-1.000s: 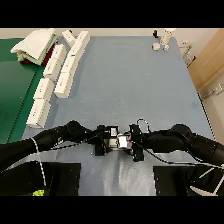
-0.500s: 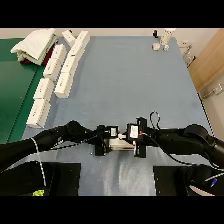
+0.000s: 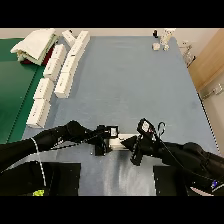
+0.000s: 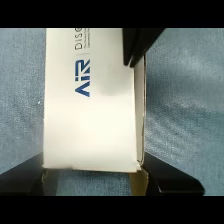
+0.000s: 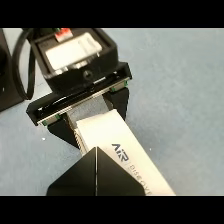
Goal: Fold the box.
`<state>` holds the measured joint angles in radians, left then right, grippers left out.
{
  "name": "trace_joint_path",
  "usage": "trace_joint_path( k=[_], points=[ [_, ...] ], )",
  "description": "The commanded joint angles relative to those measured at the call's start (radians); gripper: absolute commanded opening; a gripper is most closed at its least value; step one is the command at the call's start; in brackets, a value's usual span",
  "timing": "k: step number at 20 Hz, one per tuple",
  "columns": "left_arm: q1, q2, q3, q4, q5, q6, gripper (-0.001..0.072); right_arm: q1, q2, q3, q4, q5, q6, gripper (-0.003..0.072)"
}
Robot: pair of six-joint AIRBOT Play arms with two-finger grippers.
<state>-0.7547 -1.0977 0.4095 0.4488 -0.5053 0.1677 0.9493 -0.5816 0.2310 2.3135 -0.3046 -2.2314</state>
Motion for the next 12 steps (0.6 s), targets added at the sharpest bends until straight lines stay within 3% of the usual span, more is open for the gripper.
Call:
trace_joint_path(
  k=[1, 12],
  points=[
    [0.0, 0.0, 0.0, 0.0, 0.0, 0.0, 0.0456, 0.07, 0.0, -0.078, 0.031, 0.14, 0.082, 0.0004],
    [0.0, 0.0, 0.0, 0.0, 0.0, 0.0, 0.0456, 0.074, -0.127, -0.092, 0.018, 0.173, 0.086, 0.0004]
  ],
)
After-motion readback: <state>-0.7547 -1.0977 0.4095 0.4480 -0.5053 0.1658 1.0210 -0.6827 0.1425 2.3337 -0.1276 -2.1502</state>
